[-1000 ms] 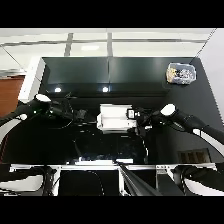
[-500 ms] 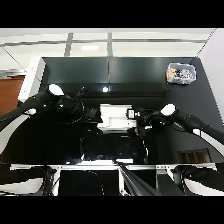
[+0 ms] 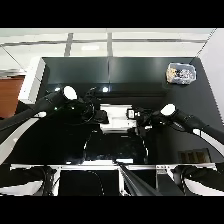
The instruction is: Fold the box and place the chain.
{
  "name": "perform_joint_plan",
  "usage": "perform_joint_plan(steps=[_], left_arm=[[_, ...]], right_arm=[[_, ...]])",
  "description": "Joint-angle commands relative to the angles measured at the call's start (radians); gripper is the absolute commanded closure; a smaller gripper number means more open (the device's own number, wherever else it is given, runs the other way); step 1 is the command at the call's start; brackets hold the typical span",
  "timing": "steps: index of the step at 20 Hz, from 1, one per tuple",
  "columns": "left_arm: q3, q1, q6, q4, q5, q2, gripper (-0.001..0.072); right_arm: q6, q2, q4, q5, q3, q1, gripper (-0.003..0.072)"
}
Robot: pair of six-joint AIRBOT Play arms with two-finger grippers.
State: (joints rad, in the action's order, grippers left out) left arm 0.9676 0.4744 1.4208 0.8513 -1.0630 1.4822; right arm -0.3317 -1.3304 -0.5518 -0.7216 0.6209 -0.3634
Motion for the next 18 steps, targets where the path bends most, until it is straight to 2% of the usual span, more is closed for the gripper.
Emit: perform_joint_plan(steps=[1,6,9,12,15,18], left_arm=[[0.002,0.052,0.134,0.115,0.043,0.0,0.0177],[0.002,0.07,0.263,0.231,0.064,0.0,0.0177],[0.035,0.104,0.37,0.351,0.065,0.008,0.0177],[0.088,0.161,0.472,0.466,0.041,0.013,0.0177],[0.135,0.224,0.655,0.64,-0.023,0.02,0.0177],[0.15,0.262,0.744,0.678,-0.019,0.023,0.0178]], right_arm=[[0.0,-0.001,0.0,0.0,0.0,0.0,0.02],[0.0,-0.001,0.0,0.0,0.0,0.0,0.02],[0.0,-0.001,0.0,0.0,0.0,0.0,0.02],[0.0,-0.001,0.0,0.0,0.0,0.0,0.02],[0.0,-0.001,0.0,0.0,0.0,0.0,0.02],[0.0,-0.001,0.0,0.0,0.0,0.0,0.02]])
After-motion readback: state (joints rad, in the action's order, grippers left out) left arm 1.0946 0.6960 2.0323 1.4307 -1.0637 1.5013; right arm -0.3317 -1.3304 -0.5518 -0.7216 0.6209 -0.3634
